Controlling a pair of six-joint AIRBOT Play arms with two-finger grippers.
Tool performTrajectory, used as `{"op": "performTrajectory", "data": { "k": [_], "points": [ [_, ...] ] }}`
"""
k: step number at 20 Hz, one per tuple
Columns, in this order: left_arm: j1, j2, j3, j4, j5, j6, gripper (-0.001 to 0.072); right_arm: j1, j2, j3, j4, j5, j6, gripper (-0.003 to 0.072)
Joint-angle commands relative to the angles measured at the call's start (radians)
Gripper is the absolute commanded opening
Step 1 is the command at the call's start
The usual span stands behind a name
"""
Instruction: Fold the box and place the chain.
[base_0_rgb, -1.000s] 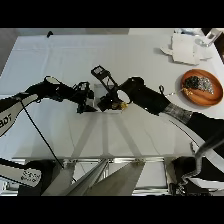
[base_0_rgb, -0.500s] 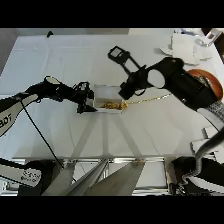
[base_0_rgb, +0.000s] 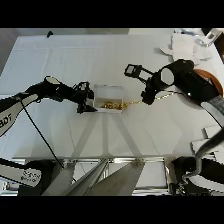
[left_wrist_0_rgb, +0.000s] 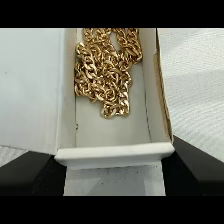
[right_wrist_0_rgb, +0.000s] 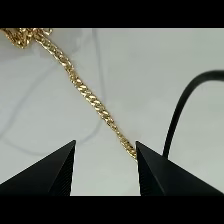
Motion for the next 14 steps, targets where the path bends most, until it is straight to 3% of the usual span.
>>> {"op": "performTrajectory", "data": {
  "k": [1,7,14],
  "points": [
    [0.000,0.000,0.001,0.000,0.000,0.000,0.0154,-0.046,-0.086,-0.027,0.023,-0.043,-0.179,0.0421],
    [0.000,0.000,0.001,0.000,0.000,0.000,0.0154,-0.048,-0.185,-0.027,0.027,-0.152,-0.189,0.0407],
    [0.000,0.001,0.001,0.000,0.000,0.000,0.0154,-0.048,-0.252,-0.027,0.066,-0.179,-0.188,0.0383]
  ]
}}
